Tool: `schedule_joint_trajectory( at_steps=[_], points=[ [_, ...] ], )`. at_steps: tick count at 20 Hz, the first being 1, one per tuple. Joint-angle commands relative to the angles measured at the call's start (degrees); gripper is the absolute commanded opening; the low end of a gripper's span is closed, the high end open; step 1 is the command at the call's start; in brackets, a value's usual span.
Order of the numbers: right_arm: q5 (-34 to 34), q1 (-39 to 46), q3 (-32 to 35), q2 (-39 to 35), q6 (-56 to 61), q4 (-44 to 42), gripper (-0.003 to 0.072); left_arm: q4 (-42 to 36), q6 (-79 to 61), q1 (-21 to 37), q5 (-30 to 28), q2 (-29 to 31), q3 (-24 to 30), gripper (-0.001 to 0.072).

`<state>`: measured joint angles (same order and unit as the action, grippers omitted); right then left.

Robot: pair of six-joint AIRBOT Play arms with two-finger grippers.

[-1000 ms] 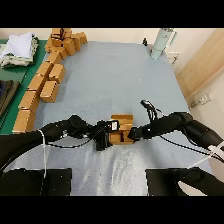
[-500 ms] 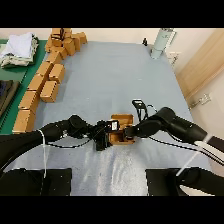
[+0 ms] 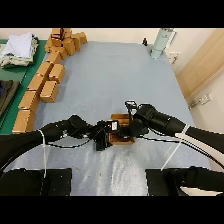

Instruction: Fold the box.

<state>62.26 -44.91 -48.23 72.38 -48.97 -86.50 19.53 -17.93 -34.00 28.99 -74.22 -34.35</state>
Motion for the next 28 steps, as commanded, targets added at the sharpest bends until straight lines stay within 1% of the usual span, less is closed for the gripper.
schedule_joint_trajectory(
  at_steps=[1,3,7,8,9,10,15,20,22,24,26,27,28],
  points=[
    [0.8,-0.2,-0.4,0.9,1.0,1.3,0.0205,0.0,0.0,0.0,0.0,0.0,0.0,0.0522],
    [0.8,-0.2,-0.4,0.9,1.0,1.5,0.0008,0.0,0.0,0.0,0.0,0.0,0.0,0.0522],
    [0.8,-0.3,-0.4,0.9,1.0,1.5,0.0009,0.0,0.0,0.0,0.0,0.0,0.0,0.0522],
    [0.8,-0.3,-0.4,0.9,1.0,1.5,0.0129,0.0,0.0,0.0,0.0,0.0,0.0,0.0522],
    [0.9,-0.5,-0.4,0.9,1.0,1.4,0.0329,0.0,0.0,0.0,0.0,0.0,0.0,0.0522],
    [1.2,-0.6,-0.4,0.8,1.0,1.0,0.0387,0.0,0.0,0.0,0.0,0.0,0.0,0.0522],
    [2.2,-0.6,-1.2,-0.9,1.0,-0.7,0.0387,0.0,0.0,0.0,0.0,0.0,0.0,0.0522],
    [7.8,-0.5,-3.1,-6.6,1.5,-0.7,0.0387,0.0,0.0,0.0,0.0,0.0,0.0,0.0522],
    [9.9,-0.3,-3.4,-9.2,1.9,0.5,0.0387,0.0,0.0,0.0,0.0,0.0,0.0,0.0522],
    [12.3,0.9,-3.6,-10.9,2.2,1.7,0.0379,0.0,0.0,0.0,0.0,0.0,0.0,0.0522],
    [13.3,3.2,-3.6,-12.2,2.2,1.7,0.0301,0.0,0.0,0.0,0.0,0.0,0.0,0.0522],
    [13.7,4.8,-3.6,-12.3,1.9,1.7,0.0243,0.0,0.0,0.0,0.0,0.0,0.0,0.0522],
    [13.8,7.1,-3.6,-12.1,0.1,1.7,0.0113,0.0,0.0,0.0,0.0,0.0,0.0,0.0522]
  ],
)
